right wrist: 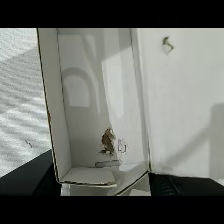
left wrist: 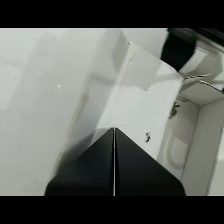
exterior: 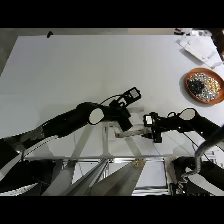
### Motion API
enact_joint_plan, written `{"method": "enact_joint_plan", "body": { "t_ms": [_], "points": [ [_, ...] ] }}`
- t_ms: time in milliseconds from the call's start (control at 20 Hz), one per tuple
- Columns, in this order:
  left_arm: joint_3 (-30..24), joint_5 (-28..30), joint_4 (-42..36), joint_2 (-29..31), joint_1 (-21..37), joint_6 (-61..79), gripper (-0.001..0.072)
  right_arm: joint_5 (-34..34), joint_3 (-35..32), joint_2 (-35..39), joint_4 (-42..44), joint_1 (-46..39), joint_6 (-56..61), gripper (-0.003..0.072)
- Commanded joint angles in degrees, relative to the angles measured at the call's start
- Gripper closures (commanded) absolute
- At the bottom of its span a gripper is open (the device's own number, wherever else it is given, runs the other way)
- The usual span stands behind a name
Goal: Fold the box and place the chain.
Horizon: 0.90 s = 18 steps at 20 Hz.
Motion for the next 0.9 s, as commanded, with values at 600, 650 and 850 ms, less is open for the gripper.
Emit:
{"method": "enact_joint_plan", "body": {
  "t_ms": [600,650,850],
  "points": [
    [-13.8,-15.6,11.1,15.4,-1.1,-7.2,0.0708,0.0,0.0,0.0,0.0,0.0,0.0,0.0301],
    [-14.8,-13.9,11.1,14.7,-1.1,-7.2,0.0708,0.0,0.0,0.0,0.0,0.0,0.0,0.0301],
    [-15.3,-13.2,11.3,10.7,-1.1,-7.2,0.0708,0.0,0.0,0.0,0.0,0.0,0.0,0.0301]
  ]
}}
